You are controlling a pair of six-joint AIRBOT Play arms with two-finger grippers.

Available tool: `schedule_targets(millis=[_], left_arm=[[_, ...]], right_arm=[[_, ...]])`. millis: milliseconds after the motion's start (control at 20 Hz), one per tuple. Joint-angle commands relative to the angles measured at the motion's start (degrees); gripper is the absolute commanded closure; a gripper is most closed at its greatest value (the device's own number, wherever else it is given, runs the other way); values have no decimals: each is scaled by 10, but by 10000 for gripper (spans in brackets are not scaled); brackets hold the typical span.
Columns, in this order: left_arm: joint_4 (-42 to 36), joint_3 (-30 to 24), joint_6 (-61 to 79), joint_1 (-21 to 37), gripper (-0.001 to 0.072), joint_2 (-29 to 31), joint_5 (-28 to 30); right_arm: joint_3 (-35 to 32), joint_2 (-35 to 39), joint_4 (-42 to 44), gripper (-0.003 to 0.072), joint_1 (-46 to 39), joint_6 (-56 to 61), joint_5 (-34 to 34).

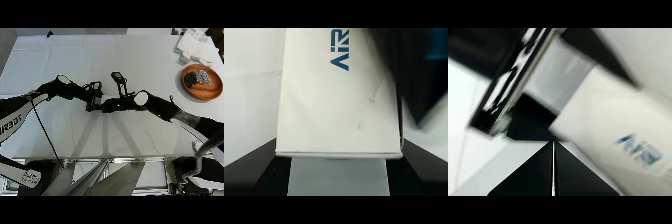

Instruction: Fold the box and place the chain.

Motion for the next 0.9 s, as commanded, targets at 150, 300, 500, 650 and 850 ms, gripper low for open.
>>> schedule_targets(millis=[150, 300, 500, 650, 850], left_arm=[[5, 0, 5, 0, 432, 0, -8], [5, 0, 5, 0, 432, 0, -8], [5, 0, 5, 0, 432, 0, -8], [5, 0, 5, 0, 432, 0, -8], [5, 0, 5, 0, 432, 0, -8]], right_arm=[[1, 112, -60, 681, -40, 0, -86], [1, 172, -139, 681, -104, 20, -37], [1, 245, -256, 681, -237, 47, 72], [1, 280, -342, 681, -324, 47, 131], [1, 283, -424, 681, -380, 72, 185]])
